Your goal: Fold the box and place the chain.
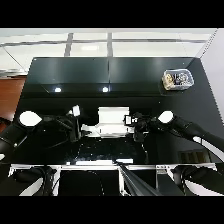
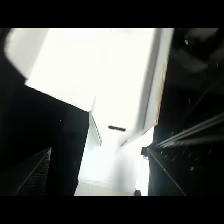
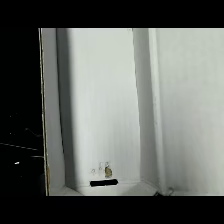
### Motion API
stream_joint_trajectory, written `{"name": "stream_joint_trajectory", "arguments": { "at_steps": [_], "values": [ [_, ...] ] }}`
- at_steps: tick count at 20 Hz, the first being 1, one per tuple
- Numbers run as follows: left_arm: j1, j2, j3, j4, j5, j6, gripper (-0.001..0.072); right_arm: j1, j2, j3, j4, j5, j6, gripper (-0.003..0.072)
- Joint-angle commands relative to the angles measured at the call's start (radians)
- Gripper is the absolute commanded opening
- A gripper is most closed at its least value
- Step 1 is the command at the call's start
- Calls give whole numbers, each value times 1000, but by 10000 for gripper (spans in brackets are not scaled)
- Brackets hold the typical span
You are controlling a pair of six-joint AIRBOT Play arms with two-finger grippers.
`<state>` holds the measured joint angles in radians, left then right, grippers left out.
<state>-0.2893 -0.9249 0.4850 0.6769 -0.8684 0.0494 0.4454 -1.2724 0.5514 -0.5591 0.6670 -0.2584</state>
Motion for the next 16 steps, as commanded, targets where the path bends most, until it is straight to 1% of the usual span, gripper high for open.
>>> {"name": "stream_joint_trajectory", "arguments": {
  "at_steps": [1, 4, 6, 9, 10, 11, 12, 13, 14, 16],
  "values": [
    [-69, -38, -13, 105, 76, 111, 705, 0, 0, 0, 0, 0, 0, 106],
    [-136, -111, -2, 101, 93, 75, 702, 0, 0, 0, 0, 0, 0, 106],
    [-172, -156, 11, 100, 132, 55, 698, 0, 0, 0, 0, 0, 0, 106],
    [-207, -184, 34, 99, 171, 24, 673, 0, 0, 0, 0, 0, 0, 106],
    [-213, -187, 41, 84, 179, 23, 597, 0, 0, 0, 0, 0, 0, 106],
    [-216, -190, 45, 67, 178, 22, 502, 0, 0, 0, 0, 0, 0, 106],
    [-217, -190, 48, 62, 176, 22, 346, 0, 0, 0, 0, 0, 0, 106],
    [-219, -190, 50, 63, 167, 22, 212, 0, 0, 0, 0, 0, 0, 106],
    [-219, -191, 53, 62, 149, 22, 197, 0, 0, 0, 0, 0, 0, 106],
    [-220, -195, 53, 44, 126, 23, 197, 0, 0, 0, 0, 0, 0, 106]
  ]
}}
